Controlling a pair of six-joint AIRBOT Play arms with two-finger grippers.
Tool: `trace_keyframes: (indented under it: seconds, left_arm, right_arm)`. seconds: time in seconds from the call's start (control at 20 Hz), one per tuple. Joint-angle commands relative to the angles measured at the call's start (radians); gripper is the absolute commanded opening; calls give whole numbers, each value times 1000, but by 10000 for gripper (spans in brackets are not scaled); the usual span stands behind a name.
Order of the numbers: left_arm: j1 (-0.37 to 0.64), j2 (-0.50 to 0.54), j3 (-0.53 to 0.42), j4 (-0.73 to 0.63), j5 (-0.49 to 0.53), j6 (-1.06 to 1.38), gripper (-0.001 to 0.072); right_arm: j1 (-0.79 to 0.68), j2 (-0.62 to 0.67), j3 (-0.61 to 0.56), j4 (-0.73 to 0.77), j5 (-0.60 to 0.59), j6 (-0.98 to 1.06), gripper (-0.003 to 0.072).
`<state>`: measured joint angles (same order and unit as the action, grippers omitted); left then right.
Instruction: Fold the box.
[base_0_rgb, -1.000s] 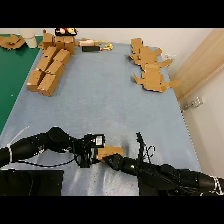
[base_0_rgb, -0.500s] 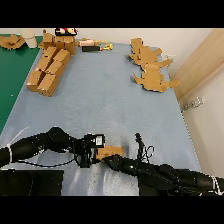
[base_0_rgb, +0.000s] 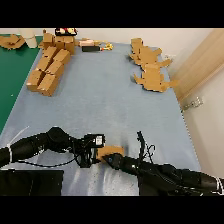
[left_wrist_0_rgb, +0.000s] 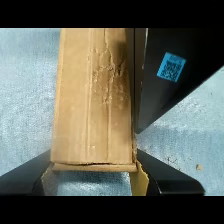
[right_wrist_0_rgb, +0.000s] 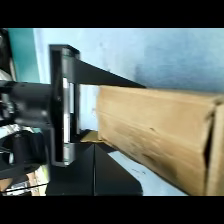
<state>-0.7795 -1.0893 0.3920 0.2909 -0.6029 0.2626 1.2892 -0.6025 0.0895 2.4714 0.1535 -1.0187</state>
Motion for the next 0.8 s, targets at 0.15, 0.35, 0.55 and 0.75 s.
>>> trace_keyframes:
  seconds: [0.15, 0.35, 0.55, 0.75]
  left_arm:
    - [0, 0, 1, 1, 1, 2, 508]
    - [0, 0, 1, 1, 1, 2, 508]
    - [0, 0, 1, 1, 1, 2, 509]
    - [0, 0, 1, 1, 1, 2, 508]
  right_arm:
    - [-125, 66, 0, -7, 43, -68, 1]
    - [-287, 68, 1, -11, 61, -100, 2]
    - [-439, 68, 1, -34, 81, -132, 2]
    - [-460, 68, 1, -42, 62, -132, 2]
